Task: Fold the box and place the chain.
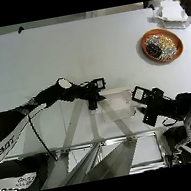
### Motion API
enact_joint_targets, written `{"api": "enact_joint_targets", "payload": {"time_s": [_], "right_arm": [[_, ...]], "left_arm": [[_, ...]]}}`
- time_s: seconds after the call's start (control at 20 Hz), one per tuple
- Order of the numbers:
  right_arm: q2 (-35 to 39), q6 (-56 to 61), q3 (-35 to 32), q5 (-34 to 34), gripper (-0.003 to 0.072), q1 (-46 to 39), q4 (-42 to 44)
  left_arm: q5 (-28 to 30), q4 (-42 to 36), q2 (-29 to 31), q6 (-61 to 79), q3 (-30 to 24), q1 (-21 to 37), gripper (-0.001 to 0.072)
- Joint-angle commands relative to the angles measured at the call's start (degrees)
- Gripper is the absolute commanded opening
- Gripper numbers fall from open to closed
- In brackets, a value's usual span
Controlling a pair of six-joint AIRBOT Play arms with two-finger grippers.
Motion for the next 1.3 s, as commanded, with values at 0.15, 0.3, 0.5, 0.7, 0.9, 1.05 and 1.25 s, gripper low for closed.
{"api": "enact_joint_targets", "payload": {"time_s": [0.15,0.3,0.5,0.7,0.9,1.05,1.25], "right_arm": [[-0.04,-25.16,-9.05,-11.06,0.0699,-0.37,1.11],[-0.07,-27.04,-11.54,-12.74,0.0702,0.83,1.42],[-0.87,-27.02,-13.97,-19.96,0.0704,2.64,4.33],[-3.74,-27.04,-13.97,-23.63,0.0704,3.3,5.62],[-4.22,-27.06,-13.4,-26.05,0.0704,3.23,7.65],[-4.22,-28.89,-12.41,-25.2,0.0703,3.23,11.69],[-4.46,-39.89,-9.6,-21.7,0.0702,-3.63,24.41]], "left_arm": [[-0.07,0.0,-0.02,0.04,0.02,0.0,0.0012],[-0.07,-0.02,-0.02,0.02,0.02,0.0,0.0012],[-0.07,-0.02,-0.02,0.04,0.02,0.0,0.0012],[-0.07,0.0,-0.02,0.04,0.02,0.0,0.0012],[-0.07,-0.02,-0.02,0.02,0.02,0.0,0.0012],[-0.07,-0.02,-0.02,0.04,0.02,0.0,0.0012],[-0.07,0.0,-0.02,0.04,0.02,0.0,0.0012]]}}
